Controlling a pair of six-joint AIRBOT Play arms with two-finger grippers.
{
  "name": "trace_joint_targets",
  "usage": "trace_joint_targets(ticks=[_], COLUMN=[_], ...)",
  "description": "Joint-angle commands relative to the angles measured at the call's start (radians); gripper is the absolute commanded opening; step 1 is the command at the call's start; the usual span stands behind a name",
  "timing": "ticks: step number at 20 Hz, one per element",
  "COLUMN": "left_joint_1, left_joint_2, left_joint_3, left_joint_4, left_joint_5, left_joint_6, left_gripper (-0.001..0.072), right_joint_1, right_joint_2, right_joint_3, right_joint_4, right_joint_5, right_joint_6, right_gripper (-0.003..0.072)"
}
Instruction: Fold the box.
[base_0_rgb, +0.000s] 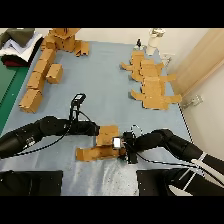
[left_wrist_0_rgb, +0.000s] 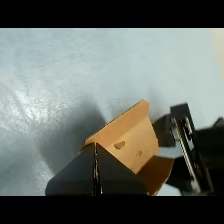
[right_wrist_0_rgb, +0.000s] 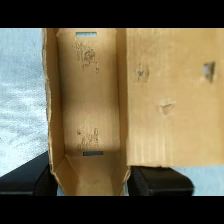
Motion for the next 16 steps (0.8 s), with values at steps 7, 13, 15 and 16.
trace_joint_targets(ticks=[7,13,15,16], left_joint_1=[-0.269,-0.258,-0.249,-0.243], left_joint_2=[0.113,0.265,0.347,0.38], left_joint_3=[-0.013,-0.195,-0.21,-0.211], left_joint_4=[0.449,0.535,0.595,0.635], left_joint_5=[-0.15,-0.113,-0.097,-0.108], left_joint_6=[0.122,0.155,0.157,0.157], left_gripper=[0.0009,0.0653,0.0659,0.0659], right_joint_1=[0.001,0.001,0.001,0.001], right_joint_2=[0.0,0.0,0.0,0.0], right_joint_3=[0.0,0.0,0.0,0.0], right_joint_4=[0.0,-0.001,-0.001,-0.001], right_joint_5=[0.0,0.0,0.0,0.0], right_joint_6=[0.0,0.0,0.0,0.0], right_gripper=[0.0525,0.0525,0.0525,0.0525])
